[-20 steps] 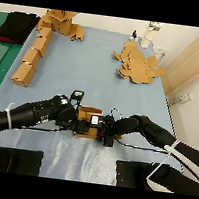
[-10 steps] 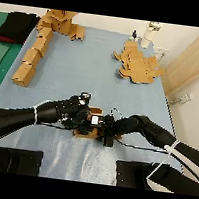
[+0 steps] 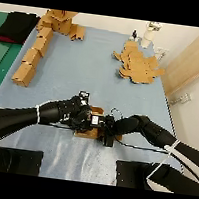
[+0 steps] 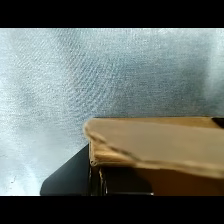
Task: Fold the box.
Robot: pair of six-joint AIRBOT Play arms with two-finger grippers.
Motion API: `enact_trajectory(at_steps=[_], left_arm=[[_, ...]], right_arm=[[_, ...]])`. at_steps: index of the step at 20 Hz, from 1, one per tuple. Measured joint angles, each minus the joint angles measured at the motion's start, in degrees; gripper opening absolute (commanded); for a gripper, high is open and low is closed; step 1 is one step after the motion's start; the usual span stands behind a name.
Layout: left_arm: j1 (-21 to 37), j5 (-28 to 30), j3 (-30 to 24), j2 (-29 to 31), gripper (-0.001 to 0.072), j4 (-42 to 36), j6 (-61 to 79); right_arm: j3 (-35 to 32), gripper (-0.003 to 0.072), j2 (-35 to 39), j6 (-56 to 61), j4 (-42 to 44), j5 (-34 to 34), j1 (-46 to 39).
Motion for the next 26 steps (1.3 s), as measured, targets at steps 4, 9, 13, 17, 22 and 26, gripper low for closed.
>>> enact_trajectory(at_steps=[4, 9, 13, 17, 22, 26], left_arm=[[-0.1, 0.6, 0.0, 0.3, 0.0532, -0.9, 0.1], [0.1, -0.5, 0.0, 3.7, 0.0531, -1.0, 0.1], [1.2, -2.8, 0.0, 7.3, 0.053, -0.5, 0.6], [2.9, -5.8, 0.0, 10.0, 0.0521, -0.3, 2.0], [4.6, -8.2, 0.0, 11.4, 0.0261, -0.3, 3.9], [5.2, -10.3, 0.0, 11.9, 0.001, -0.4, 7.1]], right_arm=[[0.0, 0.0515, 0.0, -0.2, 0.0, 0.4, 0.0], [0.0, 0.0516, 0.0, -0.1, 0.0, 0.3, 0.0], [0.0, 0.0516, 0.0, -0.1, 0.0, 0.2, 0.0], [0.0, 0.0516, 0.0, -0.1, 0.0, 0.2, 0.0], [0.0, 0.0516, 0.0, 0.0, 0.0, 0.1, 0.0], [0.0, 0.0516, 0.0, 0.0, 0.0, 0.1, 0.0]])
